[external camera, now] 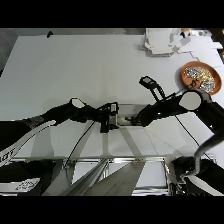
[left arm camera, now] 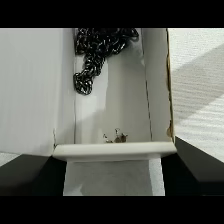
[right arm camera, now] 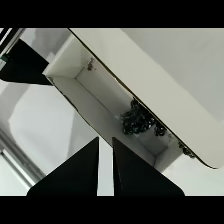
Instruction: Fold the box and place the chain.
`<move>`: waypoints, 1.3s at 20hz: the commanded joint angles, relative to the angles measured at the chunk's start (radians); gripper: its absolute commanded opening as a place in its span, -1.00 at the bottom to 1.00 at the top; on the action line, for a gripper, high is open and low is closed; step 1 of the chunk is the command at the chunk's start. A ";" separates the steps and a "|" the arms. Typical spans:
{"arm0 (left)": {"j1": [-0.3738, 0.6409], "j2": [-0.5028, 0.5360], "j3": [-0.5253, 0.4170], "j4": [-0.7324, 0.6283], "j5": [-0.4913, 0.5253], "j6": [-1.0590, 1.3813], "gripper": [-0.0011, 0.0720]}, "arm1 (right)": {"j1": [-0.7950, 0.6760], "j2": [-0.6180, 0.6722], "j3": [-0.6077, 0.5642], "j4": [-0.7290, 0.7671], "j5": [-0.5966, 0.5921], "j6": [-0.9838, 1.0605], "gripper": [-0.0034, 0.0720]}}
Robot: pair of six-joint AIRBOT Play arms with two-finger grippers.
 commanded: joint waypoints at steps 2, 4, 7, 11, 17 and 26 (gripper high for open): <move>0.000 0.000 0.000 0.000 0.000 0.000 -0.56 | 0.001 -0.018 -0.003 0.018 0.028 -0.001 -0.51; 0.000 0.000 0.000 0.000 0.000 0.000 -0.56 | 0.001 -0.010 0.006 0.021 0.058 -0.001 -0.38; 0.000 0.000 0.000 0.000 0.000 0.000 -0.56 | 0.000 0.039 0.093 -0.039 0.148 0.008 -0.42; 0.000 0.000 0.000 0.000 0.000 0.000 -0.56 | 0.000 0.130 0.233 -0.328 0.225 0.143 -0.46; 0.000 0.000 0.000 0.000 0.000 0.000 -0.56 | -0.117 0.116 0.231 -0.537 0.092 0.389 -0.45; 0.000 0.000 0.000 0.000 0.000 0.000 -0.56 | -0.366 -0.186 0.223 -0.533 0.026 0.537 -0.45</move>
